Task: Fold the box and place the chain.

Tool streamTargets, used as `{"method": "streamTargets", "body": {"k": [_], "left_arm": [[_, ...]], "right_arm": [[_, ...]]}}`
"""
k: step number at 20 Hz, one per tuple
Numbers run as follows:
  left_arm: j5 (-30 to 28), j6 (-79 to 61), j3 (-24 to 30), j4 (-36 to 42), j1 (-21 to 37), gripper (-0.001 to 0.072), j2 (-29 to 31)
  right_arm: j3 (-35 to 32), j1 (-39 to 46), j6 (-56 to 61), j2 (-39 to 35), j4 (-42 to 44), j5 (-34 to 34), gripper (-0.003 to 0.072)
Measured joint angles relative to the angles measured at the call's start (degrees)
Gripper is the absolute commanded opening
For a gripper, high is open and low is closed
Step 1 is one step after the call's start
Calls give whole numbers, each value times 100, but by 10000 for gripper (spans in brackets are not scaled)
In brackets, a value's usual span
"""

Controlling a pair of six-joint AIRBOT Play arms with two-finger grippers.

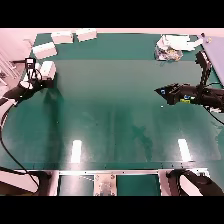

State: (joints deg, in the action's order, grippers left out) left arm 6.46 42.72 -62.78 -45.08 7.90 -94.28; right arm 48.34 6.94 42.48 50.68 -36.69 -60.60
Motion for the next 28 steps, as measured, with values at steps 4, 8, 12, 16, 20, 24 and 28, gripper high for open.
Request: {"method": "streamTargets", "body": {"k": [4, 8, 12, 16, 20, 24, 28], "left_arm": [[22, -232, 31, -92, -9, 720, 20], [35, -542, 42, -144, -9, 720, 348], [503, -649, 42, -225, -7, 413, 1075], [1818, -623, 44, -168, -20, 15, 1860], [2594, -977, 420, 254, -503, 14, 2723], [1856, -1207, 1366, 649, -1556, 14, 3663], [654, -1263, 2461, 951, -3047, 14, 4245]], "right_arm": [[0, 0, 0, -9, 114, 11, 251], [0, 0, 0, -87, 157, 17, 288], [0, 0, 0, -293, 164, 22, 73], [-11, 0, 0, -669, 120, 234, 14], [-219, 0, -4, -1285, -157, 745, 14], [-901, 2, -4, -2199, -586, 1338, 13], [-1930, 2, -7, -3276, -997, 2033, 13]]}}
